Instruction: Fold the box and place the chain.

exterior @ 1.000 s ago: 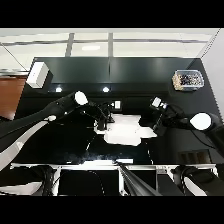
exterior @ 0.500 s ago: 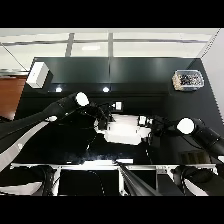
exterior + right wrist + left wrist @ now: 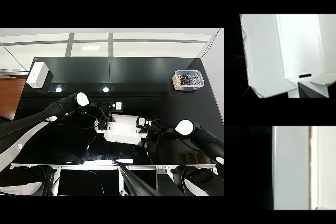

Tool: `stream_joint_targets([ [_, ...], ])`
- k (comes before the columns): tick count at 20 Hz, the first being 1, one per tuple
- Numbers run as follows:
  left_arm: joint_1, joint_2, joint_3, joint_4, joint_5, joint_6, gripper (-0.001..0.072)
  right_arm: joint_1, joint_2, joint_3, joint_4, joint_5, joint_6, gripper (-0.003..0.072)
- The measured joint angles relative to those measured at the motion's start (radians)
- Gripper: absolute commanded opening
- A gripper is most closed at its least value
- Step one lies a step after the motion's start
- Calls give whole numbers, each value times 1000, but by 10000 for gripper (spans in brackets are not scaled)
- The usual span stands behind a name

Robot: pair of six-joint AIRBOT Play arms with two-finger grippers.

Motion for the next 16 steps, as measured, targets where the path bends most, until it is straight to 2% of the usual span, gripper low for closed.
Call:
stream_joint_targets([
  [9,0,0,0,0,1,-2,25,-104,32,21,50,-50,8,633],
  [16,0,0,0,0,0,0,25,-74,40,30,58,-108,-109,633],
])
